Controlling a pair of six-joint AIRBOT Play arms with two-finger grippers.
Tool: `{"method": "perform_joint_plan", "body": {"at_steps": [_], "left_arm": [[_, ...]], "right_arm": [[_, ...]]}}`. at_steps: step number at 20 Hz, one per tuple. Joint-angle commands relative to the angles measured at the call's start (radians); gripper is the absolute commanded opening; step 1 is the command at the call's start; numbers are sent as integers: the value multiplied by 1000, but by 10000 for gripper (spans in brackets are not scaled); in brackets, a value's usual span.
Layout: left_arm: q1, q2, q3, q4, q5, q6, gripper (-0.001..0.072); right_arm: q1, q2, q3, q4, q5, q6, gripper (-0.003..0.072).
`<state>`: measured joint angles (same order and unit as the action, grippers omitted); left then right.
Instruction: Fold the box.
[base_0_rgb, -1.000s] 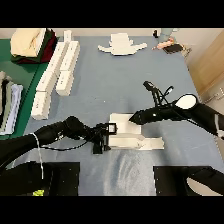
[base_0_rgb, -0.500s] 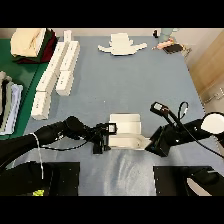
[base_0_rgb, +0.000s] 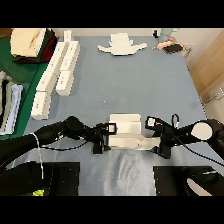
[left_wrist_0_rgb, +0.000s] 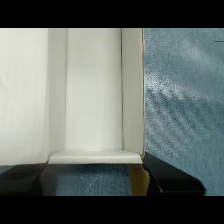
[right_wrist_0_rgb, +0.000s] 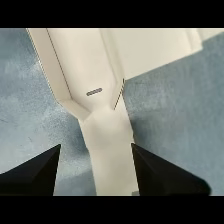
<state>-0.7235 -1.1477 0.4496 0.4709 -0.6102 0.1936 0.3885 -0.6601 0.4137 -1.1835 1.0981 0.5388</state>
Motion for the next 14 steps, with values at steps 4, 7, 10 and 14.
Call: {"method": "perform_joint_plan", "body": {"at_steps": [4,7,10,14], "left_arm": [[0,0,0,0,0,0,521],[0,0,0,0,0,0,521],[0,0,0,0,0,0,521],[0,0,0,0,0,0,521]], "right_arm": [[91,-76,-27,83,-200,-200,627],[117,-76,-27,90,-219,-200,455],[119,-76,-27,125,-209,-200,249],[119,-76,-27,162,-221,-228,150]]}}
